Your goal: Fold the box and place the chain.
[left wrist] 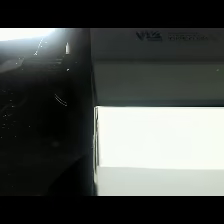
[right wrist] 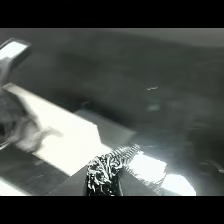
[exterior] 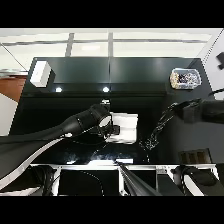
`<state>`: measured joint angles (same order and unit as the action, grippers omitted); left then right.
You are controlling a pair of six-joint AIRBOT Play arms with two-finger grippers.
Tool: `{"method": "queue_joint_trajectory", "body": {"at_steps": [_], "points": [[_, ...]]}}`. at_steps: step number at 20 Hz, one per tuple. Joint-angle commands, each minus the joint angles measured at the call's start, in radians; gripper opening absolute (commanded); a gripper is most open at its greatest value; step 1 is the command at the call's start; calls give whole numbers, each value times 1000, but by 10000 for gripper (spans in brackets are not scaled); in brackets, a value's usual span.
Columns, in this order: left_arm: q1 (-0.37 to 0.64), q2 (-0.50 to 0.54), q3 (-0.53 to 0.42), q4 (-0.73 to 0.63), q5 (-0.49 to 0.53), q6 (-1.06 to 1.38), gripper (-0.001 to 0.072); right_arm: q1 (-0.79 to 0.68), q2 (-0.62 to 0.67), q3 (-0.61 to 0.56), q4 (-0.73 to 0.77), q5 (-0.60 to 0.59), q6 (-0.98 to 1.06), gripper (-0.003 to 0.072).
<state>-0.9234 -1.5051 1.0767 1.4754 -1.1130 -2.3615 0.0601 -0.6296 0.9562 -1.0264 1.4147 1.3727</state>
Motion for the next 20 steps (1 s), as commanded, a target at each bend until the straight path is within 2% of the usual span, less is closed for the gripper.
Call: {"method": "queue_joint_trajectory", "body": {"at_steps": [1, 7, 12, 16, 17, 18, 19, 20], "points": [[0, 0, 0, 0, 0, 0, 31, 84, 5, -79, 126, -11, -37, 46], [0, 0, 0, 0, 1, 0, 31, 259, -34, -179, 254, -189, -42, 46], [0, 0, 0, 0, 1, 0, 31, 415, -189, -205, 240, -362, -42, 47], [0, 0, 0, 0, 0, 0, 31, 446, -275, -205, 187, -395, -42, 48], [0, 0, 0, 0, 0, 0, 31, 446, -275, -204, 186, -394, -42, 78], [0, 0, 0, 0, 0, 0, 31, 444, -275, -204, 186, -386, -42, 368], [0, 0, 0, 0, 0, 0, 31, 431, -274, -204, 185, -360, -42, 556], [0, 0, 0, 0, 0, 0, 31, 400, -268, -200, 176, -314, -43, 566]]}}
